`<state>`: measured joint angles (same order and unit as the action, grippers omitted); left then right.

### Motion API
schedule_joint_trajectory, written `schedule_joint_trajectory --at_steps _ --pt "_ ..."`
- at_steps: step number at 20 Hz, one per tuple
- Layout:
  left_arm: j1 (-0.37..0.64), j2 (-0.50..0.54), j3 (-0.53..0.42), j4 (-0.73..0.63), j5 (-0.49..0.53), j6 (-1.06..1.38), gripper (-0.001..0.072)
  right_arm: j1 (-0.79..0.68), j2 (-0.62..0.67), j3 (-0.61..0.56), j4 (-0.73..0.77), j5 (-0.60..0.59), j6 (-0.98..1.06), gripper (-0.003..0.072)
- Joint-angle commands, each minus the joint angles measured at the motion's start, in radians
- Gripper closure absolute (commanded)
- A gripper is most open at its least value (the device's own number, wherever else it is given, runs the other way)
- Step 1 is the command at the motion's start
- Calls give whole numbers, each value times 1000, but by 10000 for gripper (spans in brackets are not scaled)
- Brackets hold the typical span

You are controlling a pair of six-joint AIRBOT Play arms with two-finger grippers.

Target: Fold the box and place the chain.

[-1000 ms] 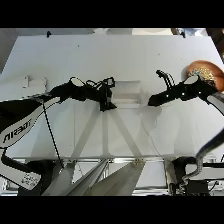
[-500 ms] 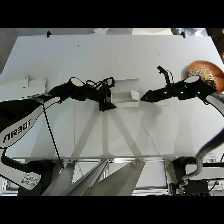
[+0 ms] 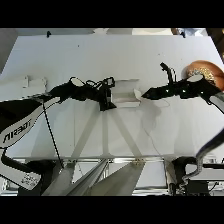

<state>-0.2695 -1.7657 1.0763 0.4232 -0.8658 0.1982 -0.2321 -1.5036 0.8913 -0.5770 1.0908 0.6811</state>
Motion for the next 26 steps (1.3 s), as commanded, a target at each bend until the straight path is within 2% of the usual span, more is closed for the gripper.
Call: schedule_joint_trajectory --at_steps 1,2,5,8,11,13,19,22,26 --pt "0 0 0 0 -2 -1 691 -6 9 0 -5 20 -6 452" --pt "0 0 0 0 -2 -1 691 -6 8 0 -1 32 -10 419" --pt "0 0 0 0 -2 -1 691 -6 9 0 21 58 -37 411" --pt "0 0 0 0 -2 -1 691 -2 8 0 27 69 -92 280" --pt "0 0 0 0 -2 -1 691 32 8 0 24 47 -128 268" --pt "0 0 0 0 -2 -1 691 71 8 0 25 -15 -133 136" --pt "0 0 0 0 -2 -1 691 144 8 0 10 -163 -116 132" --pt "0 0 0 0 -2 -1 691 157 8 0 -90 -219 -23 133" --pt "0 0 0 0 -2 -1 691 157 8 0 -174 -234 57 135"
